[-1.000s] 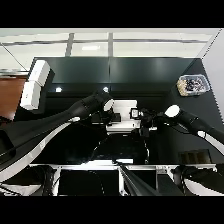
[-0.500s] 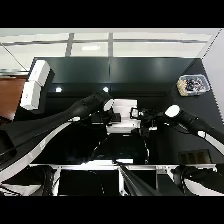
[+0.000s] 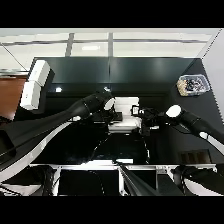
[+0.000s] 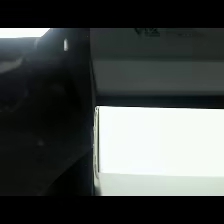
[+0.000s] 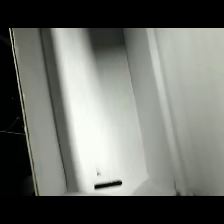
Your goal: Fold the box and place the chain.
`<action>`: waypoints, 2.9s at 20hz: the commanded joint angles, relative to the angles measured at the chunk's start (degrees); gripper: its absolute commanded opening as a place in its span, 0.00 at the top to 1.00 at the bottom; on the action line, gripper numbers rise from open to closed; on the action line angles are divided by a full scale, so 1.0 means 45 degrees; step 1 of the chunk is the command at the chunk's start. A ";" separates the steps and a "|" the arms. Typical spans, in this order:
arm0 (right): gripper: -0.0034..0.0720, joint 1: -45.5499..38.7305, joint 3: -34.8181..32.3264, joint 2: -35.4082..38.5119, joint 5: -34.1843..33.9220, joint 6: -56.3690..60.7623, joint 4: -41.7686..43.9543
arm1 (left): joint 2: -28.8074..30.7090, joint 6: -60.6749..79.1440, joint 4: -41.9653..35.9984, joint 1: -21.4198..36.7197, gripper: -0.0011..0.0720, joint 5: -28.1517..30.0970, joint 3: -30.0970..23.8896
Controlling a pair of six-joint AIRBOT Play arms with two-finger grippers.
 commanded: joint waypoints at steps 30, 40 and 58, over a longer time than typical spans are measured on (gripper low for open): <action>0.77 0.1219 0.0010 0.0908 -0.0753 0.0816 -0.0675 | -0.0165 0.0393 0.0272 0.0024 0.95 -0.0301 0.0078; 0.77 0.1098 0.0005 0.0204 -0.0962 0.0991 0.1467 | -0.0165 0.0389 0.0267 0.0024 0.95 -0.0301 0.0078; 0.94 -0.4750 0.0874 0.3449 0.1787 1.6801 -0.5911 | -0.0165 0.0389 0.0233 0.0024 0.95 -0.0364 0.0078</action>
